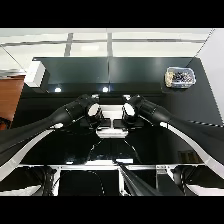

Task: Fold the box and place the chain.

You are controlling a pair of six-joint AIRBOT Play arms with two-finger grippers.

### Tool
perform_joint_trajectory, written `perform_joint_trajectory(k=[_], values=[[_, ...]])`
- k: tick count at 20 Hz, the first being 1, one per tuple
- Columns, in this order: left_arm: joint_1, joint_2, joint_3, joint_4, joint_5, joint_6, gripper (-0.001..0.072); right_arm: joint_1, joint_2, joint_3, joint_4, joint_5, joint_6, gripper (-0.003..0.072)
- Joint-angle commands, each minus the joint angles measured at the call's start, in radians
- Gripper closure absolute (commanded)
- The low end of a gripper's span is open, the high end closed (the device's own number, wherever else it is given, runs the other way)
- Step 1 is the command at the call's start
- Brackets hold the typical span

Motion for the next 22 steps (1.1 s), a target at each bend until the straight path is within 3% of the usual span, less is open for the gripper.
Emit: perform_joint_trajectory(k=[1,3,4,8,10,15,16,17,18,22], values=[[0.0,0.0,0.0,0.0,0.005,0.002,0.0682,0.0,0.004,0.001,0.002,0.003,-0.002,0.067],[0.0,0.0,0.0,0.0,0.005,0.002,0.0682,-0.008,0.011,0.006,-0.003,0.015,-0.002,0.0437],[0.0,0.0,0.0,0.0,0.006,0.002,0.0682,-0.011,0.011,0.011,-0.009,0.03,-0.002,0.043],[0.0,0.0,0.0,0.0,0.006,0.002,0.0682,-0.004,0.009,0.013,-0.024,0.065,-0.002,0.0447],[0.0,0.0,0.0,0.0,0.006,0.002,0.0682,-0.001,0.009,0.013,-0.03,0.053,-0.001,0.0676],[0.0,0.0,0.0,0.0,0.006,0.002,0.0682,-0.001,0.009,0.013,-0.032,0.039,0.002,0.0673],[0.0,0.0,0.0,0.0,0.006,0.002,0.0682,-0.002,0.01,0.013,-0.034,0.035,0.002,0.0583],[0.0,0.0,0.0,0.0,0.006,0.002,0.0682,-0.002,0.01,0.014,-0.037,0.031,0.001,0.0362],[0.0,0.0,0.0,0.0,0.005,0.002,0.0682,-0.001,0.01,0.016,-0.037,0.032,-0.02,0.024],[0.0,0.0,0.0,0.002,0.008,0.002,0.0682,-0.002,0.103,0.016,-0.079,0.074,-0.175,0.0225]])
